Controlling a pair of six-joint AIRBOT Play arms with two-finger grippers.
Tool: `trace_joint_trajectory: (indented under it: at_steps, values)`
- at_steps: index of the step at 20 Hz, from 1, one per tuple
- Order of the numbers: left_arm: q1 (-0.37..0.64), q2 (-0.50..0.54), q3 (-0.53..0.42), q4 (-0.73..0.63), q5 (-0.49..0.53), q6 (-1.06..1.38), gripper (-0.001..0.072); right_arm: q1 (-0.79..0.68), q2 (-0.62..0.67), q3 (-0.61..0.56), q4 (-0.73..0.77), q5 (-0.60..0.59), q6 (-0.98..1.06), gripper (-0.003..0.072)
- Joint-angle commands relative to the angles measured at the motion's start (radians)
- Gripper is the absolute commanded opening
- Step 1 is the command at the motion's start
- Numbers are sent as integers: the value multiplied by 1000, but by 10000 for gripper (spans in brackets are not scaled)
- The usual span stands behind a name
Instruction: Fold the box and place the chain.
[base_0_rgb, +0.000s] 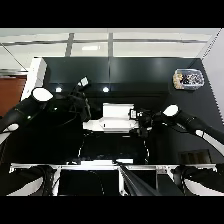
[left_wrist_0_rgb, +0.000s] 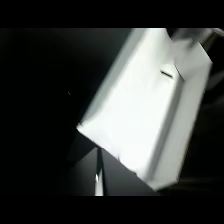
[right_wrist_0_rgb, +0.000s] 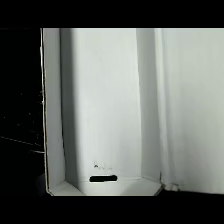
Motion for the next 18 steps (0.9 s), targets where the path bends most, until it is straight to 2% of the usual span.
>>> trace_joint_trajectory:
  at_steps: [1, 5, 9, 16, 17, 18]
  values:
    - [4, 46, -58, 124, -16, 1, 720, 0, -1, 0, 0, 2, -1, 395]
    - [-36, 39, -145, 148, 118, 222, 716, 0, -1, 0, 2, 2, -1, 395]
    - [-94, 7, -156, 148, 208, 268, 714, 0, -1, 0, 2, 1, 0, 395]
    - [-191, -53, -156, 99, 245, 267, 692, 0, -1, 0, 2, 2, -1, 396]
    - [-195, -54, -156, 86, 244, 267, 624, 0, -1, 0, 1, 2, -1, 395]
    - [-198, -54, -156, 79, 241, 267, 519, 0, -1, 0, 2, 2, -1, 395]
